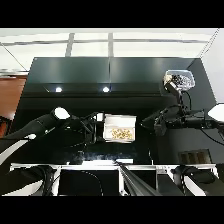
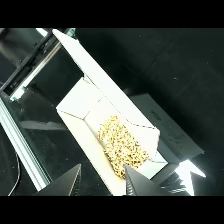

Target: Fold the box and place the chain.

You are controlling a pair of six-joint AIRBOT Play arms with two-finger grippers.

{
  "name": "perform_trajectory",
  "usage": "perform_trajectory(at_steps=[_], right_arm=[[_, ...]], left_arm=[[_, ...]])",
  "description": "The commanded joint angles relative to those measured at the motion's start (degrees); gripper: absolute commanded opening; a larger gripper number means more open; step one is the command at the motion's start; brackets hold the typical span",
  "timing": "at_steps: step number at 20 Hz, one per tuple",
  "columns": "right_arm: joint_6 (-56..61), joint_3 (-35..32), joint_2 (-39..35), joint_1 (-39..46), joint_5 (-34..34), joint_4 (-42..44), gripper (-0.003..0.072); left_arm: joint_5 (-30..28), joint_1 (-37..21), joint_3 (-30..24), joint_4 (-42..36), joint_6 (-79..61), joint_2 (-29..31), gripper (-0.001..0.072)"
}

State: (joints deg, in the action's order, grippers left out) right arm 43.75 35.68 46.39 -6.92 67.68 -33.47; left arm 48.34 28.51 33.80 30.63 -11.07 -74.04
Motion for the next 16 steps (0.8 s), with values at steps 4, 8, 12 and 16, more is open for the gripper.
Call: perform_trajectory(at_steps=[4, 8, 12, 16], right_arm=[[5.7, 0.0, 0.0, -1.5, -6.0, -1.2, 0.0329], [11.6, 1.5, 1.8, -6.7, -21.4, -3.6, 0.0595], [11.4, 10.1, 14.2, -8.2, -22.6, -4.1, 0.0596], [-4.5, 13.8, 21.9, -11.7, -16.3, -8.0, 0.0595]], left_arm=[[-0.2, 2.1, 0.2, 0.1, 1.1, -0.9, 0.0381], [-0.2, 2.0, 0.2, 0.4, 2.6, -0.9, 0.0381], [-1.7, 2.0, 0.2, 0.4, 2.6, -0.9, 0.0382], [-1.8, 2.0, 0.2, 0.4, 2.6, -0.9, 0.0382]])
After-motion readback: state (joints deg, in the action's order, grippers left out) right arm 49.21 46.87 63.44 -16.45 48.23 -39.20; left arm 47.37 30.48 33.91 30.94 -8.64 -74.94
